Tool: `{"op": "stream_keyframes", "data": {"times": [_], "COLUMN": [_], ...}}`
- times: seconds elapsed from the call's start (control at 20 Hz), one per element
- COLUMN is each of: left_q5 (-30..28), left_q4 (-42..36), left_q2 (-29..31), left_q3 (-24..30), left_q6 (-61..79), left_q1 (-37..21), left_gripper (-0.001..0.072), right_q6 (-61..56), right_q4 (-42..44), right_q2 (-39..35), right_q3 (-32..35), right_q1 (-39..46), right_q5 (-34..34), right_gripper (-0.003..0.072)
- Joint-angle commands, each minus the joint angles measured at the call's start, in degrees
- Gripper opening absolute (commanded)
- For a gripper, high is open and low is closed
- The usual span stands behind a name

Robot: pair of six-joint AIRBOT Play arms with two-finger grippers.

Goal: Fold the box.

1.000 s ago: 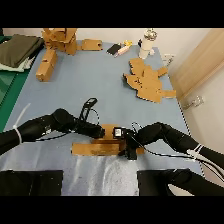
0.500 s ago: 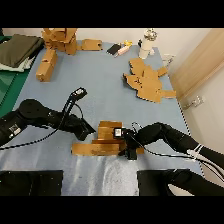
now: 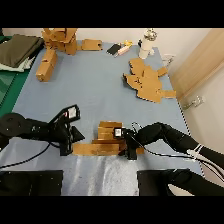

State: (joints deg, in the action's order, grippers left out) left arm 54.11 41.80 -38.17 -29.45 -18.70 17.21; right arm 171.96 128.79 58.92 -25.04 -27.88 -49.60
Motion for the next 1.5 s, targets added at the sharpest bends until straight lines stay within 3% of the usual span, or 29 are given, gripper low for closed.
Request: {"op": "stream_keyframes", "data": {"times": [0.0,0.05,0.1,0.25,0.45,0.6,0.8,1.0,1.3,1.45], "left_q5": [-3.5,-4.87,-6.71,-9.84,-15.43,-22.47,-21.86,-15.93,-18.95,-17.77], "left_q4": [-8.85,-13.9,-18.14,-23.87,-29.75,-30.03,-30.03,-30.05,-31.78,-31.39], "left_q2": [1.62,1.6,1.57,-1.68,-10.62,-10.93,-10.88,-11.5,-17.46,-18.56], "left_q3": [9.57,12.68,15.15,16.35,16.04,15.89,15.89,15.89,13.07,12.15], "left_q6": [29.24,36.89,42.53,45.48,46.71,41.2,40.61,42.1,43.1,42.8], "left_q1": [-0.37,-0.04,0.39,1.95,4.39,4.33,4.35,4.85,6.38,6.4], "left_gripper": [0.0416,0.0657,0.0668,0.0669,0.067,0.067,0.067,0.0669,0.0668,0.0639], "right_q6": [-0.02,-0.02,-0.02,-0.02,-0.02,-0.02,-0.02,-0.02,-0.02,-0.02], "right_q4": [-0.02,-0.02,-0.02,-0.02,-0.02,-0.02,-0.02,-0.02,-0.02,-0.02], "right_q2": [0.04,0.04,0.04,0.04,0.04,0.04,0.04,0.04,0.04,0.04], "right_q3": [-0.02,-0.02,-0.02,-0.02,-0.02,-0.02,-0.02,-0.02,-0.02,-0.02], "right_q1": [0.02,0.02,0.02,0.02,0.02,0.02,0.02,0.02,0.02,0.02], "right_q5": [0.0,0.0,0.0,0.0,0.0,0.0,0.0,0.0,0.0,0.0], "right_gripper": [0.0518,0.0517,0.0518,0.0518,0.0517,0.0517,0.0518,0.0518,0.0517,0.0517]}}
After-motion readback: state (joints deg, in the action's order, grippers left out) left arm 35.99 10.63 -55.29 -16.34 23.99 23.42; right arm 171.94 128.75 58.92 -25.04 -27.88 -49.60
